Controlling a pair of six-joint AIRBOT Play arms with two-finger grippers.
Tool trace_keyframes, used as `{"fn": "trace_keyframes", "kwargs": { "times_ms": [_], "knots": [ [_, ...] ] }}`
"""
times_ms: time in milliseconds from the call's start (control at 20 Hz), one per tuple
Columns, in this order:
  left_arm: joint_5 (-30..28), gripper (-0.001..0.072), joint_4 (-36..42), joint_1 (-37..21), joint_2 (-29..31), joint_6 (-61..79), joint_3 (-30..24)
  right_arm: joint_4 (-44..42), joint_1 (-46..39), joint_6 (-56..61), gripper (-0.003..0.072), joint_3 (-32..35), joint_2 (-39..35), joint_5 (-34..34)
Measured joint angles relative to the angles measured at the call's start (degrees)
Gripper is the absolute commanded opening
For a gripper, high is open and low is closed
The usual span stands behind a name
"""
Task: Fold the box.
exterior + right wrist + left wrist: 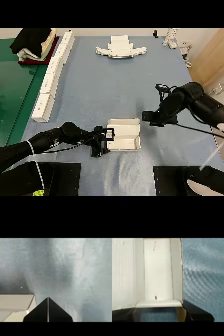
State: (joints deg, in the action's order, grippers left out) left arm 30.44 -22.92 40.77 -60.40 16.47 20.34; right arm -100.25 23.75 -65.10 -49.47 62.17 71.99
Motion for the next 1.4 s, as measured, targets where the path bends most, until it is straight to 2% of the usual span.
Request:
{"fn": "trace_keyframes", "kwargs": {
  "times_ms": [150,250,350,500,700,900,1100,1400],
  "knots": [
    [0.0,0.045,0.0,0.0,0.0,-0.02,0.0,-17.94,-10.99,-18.53,0.0001,0.13,7.89,-0.83],
    [0.02,0.045,0.0,0.0,0.0,-0.04,0.0,-28.89,-15.45,-29.46,0.0001,-0.39,13.44,1.42],
    [0.02,0.045,0.0,0.0,0.0,-0.04,0.0,-38.07,-17.51,-39.12,0.0002,-1.4,18.97,5.95],
    [0.02,0.045,0.0,0.0,0.0,-0.04,0.0,-45.16,-17.81,-48.13,0.0002,-2.69,24.04,12.11],
    [0.02,0.045,0.0,0.0,0.0,-0.04,0.0,-48.17,-15.47,-55.04,0.0003,-3.23,26.05,16.59],
    [0.02,0.045,0.0,0.0,0.0,-0.04,0.0,-47.5,-11.54,-60.17,0.0002,-2.4,23.93,16.68],
    [0.02,0.045,0.0,0.0,0.0,-0.04,0.0,-45.86,-7.67,-65.37,0.0003,1.84,16.98,9.05],
    [0.02,0.045,0.0,0.0,0.0,-0.04,0.0,-43.04,0.35,-72.94,0.0003,13.53,1.07,-9.64]
  ]
}}
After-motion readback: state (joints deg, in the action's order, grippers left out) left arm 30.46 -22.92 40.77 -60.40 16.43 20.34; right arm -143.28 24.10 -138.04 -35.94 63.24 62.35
